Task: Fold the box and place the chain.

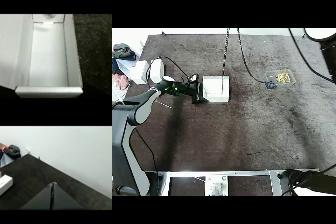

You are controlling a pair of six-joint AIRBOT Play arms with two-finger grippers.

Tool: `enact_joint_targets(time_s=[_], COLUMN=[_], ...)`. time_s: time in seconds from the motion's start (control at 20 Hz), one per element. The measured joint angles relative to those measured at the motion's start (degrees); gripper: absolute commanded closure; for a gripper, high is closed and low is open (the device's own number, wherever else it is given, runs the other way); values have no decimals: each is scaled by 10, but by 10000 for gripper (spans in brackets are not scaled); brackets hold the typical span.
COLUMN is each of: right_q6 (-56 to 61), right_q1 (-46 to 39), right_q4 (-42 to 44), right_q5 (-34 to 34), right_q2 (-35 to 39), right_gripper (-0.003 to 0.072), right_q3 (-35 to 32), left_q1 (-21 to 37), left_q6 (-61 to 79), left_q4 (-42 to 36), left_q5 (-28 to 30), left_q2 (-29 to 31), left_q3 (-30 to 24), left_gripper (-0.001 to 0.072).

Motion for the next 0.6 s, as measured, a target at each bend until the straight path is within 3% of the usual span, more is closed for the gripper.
enact_joint_targets(time_s=[0.15,0.3,0.55,0.6], right_q6=[2,2,2,2], right_q1=[2,3,4,4], right_q4=[14,27,44,46], right_q5=[37,116,185,190], right_q2=[-19,-45,-91,-101], right_gripper=[677,677,676,535], right_q3=[0,-6,-59,-73], left_q1=[0,0,0,0], left_q6=[0,0,0,0], left_q4=[0,0,0,0], left_q5=[0,0,0,0], left_q2=[0,0,0,0], left_q3=[0,0,0,0], left_gripper=[157,157,157,157])
